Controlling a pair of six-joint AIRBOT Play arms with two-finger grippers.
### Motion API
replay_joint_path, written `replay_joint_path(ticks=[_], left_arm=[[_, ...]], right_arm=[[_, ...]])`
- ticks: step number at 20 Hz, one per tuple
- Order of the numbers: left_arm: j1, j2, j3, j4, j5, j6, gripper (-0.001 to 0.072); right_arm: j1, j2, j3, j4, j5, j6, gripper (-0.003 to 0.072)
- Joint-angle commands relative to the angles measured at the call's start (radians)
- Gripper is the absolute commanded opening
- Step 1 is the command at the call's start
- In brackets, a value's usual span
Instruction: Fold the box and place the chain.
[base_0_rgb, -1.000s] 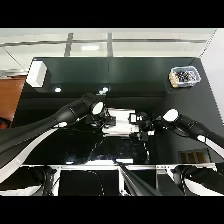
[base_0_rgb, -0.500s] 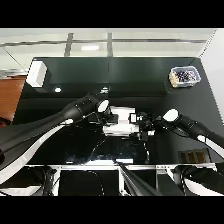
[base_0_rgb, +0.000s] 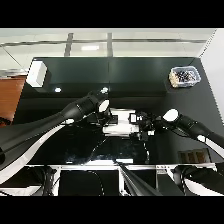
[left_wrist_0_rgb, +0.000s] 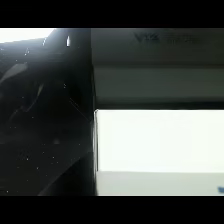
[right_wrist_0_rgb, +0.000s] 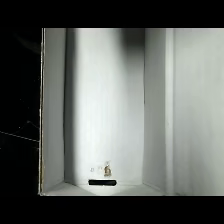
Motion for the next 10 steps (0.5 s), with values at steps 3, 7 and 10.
replay_joint_path(ticks=[3,7,10], left_arm=[[0.001,0.013,0.002,0.019,-0.013,0.002,0.0434],[0.000,0.051,0.000,0.084,-0.013,-0.001,0.0433],[-0.008,0.051,-0.055,0.057,0.047,-0.051,0.0413]], right_arm=[[0.001,0.000,0.000,0.001,0.000,0.001,0.0188],[0.001,0.000,0.000,0.001,0.000,0.001,0.0189],[0.001,0.000,0.000,0.001,0.000,0.001,0.0189]])
